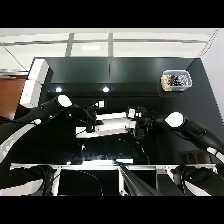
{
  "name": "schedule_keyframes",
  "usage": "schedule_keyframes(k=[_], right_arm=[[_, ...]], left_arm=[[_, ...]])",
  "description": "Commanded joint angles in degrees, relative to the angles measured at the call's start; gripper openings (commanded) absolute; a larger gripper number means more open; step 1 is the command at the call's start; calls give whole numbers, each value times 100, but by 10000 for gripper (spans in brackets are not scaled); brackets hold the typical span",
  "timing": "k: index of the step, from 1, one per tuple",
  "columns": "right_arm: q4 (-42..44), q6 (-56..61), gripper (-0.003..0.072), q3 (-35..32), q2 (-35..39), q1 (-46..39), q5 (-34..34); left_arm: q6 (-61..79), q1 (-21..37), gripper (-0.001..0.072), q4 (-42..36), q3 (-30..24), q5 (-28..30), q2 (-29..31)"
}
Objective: Fold the box and place the chain.
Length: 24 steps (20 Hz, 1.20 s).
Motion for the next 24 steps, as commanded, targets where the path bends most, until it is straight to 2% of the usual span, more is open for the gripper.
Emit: schedule_keyframes(k=[1,9,16,24], right_arm=[[330,-173,614,7,-39,-205,111],[815,-584,615,7,-361,-225,487],[809,-1338,615,4,-549,-192,737],[741,-1515,615,4,-925,155,599]], left_arm=[[219,-9,27,0,4,9,59],[315,-48,28,92,4,13,101],[313,-173,28,302,4,55,101],[306,-181,28,299,4,105,101]])
